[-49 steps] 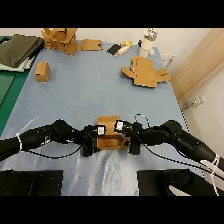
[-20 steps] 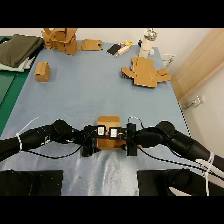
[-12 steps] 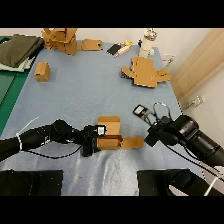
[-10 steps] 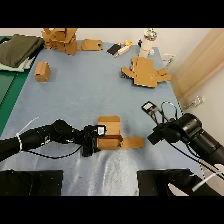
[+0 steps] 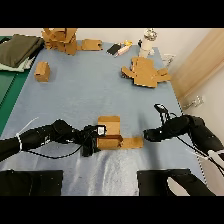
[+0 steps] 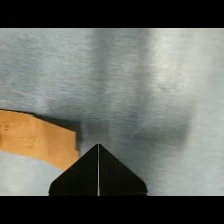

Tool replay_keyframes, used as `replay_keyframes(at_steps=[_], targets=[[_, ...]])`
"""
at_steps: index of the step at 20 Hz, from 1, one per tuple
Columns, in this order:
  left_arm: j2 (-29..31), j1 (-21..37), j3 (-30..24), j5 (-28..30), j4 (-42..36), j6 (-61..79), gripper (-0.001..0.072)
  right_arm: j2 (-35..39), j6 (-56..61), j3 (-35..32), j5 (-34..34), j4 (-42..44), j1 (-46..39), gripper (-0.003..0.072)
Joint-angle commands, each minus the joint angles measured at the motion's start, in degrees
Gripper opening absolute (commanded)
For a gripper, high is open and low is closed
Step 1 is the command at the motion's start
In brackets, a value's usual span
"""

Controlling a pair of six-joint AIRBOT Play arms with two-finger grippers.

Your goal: Fold the box.

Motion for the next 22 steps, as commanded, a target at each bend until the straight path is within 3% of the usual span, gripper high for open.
replay_keyframes(at_steps=[1,9,22], targets=[[0.0,0.0,0.0,0.0,0.0,0.0,0.0351,-3.8,-5.0,-1.1,-0.4,10.4,-1.4,0.0004],[0.0,0.0,0.0,0.0,0.0,0.0,0.0351,-4.5,-10.1,-1.3,-5.1,18.9,-1.3,0.0003],[0.0,0.0,0.0,0.0,0.0,0.0,0.0350,-7.3,-11.5,-5.4,0.3,20.9,-1.2,0.0003]])
